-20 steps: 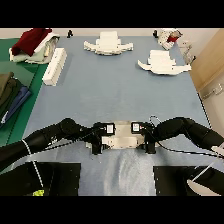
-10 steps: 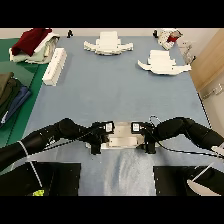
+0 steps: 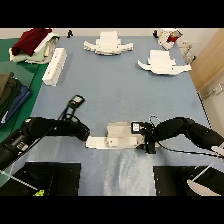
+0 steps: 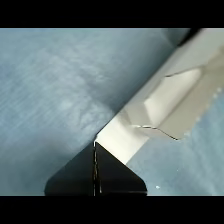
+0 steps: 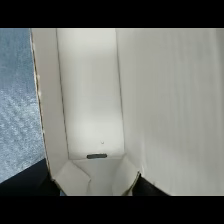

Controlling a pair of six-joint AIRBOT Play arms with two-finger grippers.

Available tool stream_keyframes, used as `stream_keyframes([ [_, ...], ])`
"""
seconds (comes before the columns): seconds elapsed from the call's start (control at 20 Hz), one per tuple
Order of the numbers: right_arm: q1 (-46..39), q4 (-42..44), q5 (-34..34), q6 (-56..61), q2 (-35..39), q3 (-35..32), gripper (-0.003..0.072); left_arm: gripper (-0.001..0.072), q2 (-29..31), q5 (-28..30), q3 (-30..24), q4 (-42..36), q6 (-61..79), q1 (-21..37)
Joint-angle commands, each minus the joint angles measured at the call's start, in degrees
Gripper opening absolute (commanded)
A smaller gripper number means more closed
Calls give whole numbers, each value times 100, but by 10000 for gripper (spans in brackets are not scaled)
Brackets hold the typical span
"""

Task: Fold the box.

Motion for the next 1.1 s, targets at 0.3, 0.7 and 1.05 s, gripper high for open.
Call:
stream_keyframes([
  [0.3,4,0,2,-2,-2,-2,512,11,-605,-1314,-487,-813,-619,1429],
  [0.7,4,0,2,-2,-2,-2,512,10,-1213,-365,-623,-1939,-275,-114],
  [1.05,4,0,2,-2,-2,-2,512,11,-1213,-590,-164,-2072,-269,-208],
])
